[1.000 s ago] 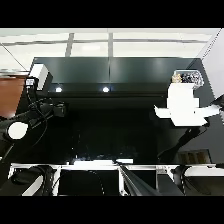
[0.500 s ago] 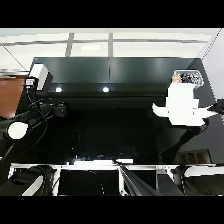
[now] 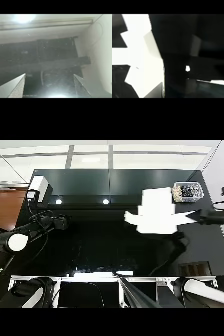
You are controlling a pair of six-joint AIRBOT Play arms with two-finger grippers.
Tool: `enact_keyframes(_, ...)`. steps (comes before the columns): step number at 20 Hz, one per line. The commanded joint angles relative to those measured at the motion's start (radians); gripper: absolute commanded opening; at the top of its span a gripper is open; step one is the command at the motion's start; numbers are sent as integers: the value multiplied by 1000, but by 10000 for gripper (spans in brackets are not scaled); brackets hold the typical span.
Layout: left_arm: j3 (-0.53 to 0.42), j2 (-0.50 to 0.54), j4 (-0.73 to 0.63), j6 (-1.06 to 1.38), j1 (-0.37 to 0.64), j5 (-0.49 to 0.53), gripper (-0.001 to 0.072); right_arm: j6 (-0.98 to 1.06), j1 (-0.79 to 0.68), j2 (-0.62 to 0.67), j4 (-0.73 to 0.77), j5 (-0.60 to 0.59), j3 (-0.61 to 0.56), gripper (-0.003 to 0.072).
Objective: Fold the box and place the chain.
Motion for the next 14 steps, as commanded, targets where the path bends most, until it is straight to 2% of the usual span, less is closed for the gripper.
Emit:
enact_keyframes(1, 1, -11, -61, 5, 0, -7, 708, -121, 175, 235, 308, -247, -335, 14)
enact_keyframes(3, 2, -26, -130, 45, -1, -9, 708, -123, 323, 309, 356, -337, -444, 14)
enact_keyframes(4, 12, -45, -217, 130, 0, -29, 708, -122, 406, 325, 357, -365, -474, 13)
enact_keyframes(6, 73, -129, -411, 318, 2, -138, 708, -109, 565, 327, 355, -426, -491, 14)
enact_keyframes(10, 246, -423, -718, 589, 40, -351, 708, -98, 804, 327, 360, -591, -491, 14)
enact_keyframes(11, 292, -506, -756, 618, 58, -428, 708, -86, 839, 327, 359, -612, -491, 14)
enact_keyframes(14, 406, -721, -726, 654, 78, -687, 708, -81, 904, 327, 360, -626, -491, 14)
